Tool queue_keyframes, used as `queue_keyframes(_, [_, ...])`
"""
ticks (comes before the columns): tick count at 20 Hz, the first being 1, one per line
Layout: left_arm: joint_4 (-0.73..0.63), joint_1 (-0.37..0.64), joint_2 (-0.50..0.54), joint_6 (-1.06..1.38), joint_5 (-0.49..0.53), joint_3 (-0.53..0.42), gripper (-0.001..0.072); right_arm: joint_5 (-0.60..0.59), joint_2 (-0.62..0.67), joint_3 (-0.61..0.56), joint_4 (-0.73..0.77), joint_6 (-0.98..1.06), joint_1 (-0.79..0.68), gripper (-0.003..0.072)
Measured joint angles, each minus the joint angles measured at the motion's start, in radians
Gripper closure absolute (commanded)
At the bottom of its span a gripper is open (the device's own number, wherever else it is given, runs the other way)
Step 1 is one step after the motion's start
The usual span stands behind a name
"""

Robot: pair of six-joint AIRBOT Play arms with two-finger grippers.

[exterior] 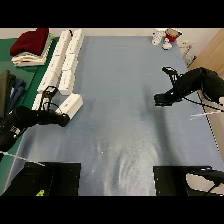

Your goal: Fold the box.

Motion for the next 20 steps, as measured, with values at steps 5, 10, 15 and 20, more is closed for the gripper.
queue_keyframes(5, [0.026, 0.077, -0.041, -0.087, 0.092, -0.007, 0.0357, 0.0, 0.0, 0.0, 0.0, 0.0, 0.0, 0.0682])
queue_keyframes(10, [0.005, 0.074, -0.15, -0.112, 0.241, -0.009, 0.0356, 0.0, 0.0, 0.0, 0.0, 0.0, 0.0, 0.0682])
queue_keyframes(15, [-0.002, 0.036, -0.226, -0.119, 0.333, -0.01, 0.0356, 0.0, 0.0, 0.0, 0.0, 0.0, 0.0, 0.0682])
queue_keyframes(20, [-0.003, 0.025, -0.244, -0.12, 0.361, -0.01, 0.0356, 0.0, 0.0, 0.0, 0.0, 0.0, 0.0, 0.0682])
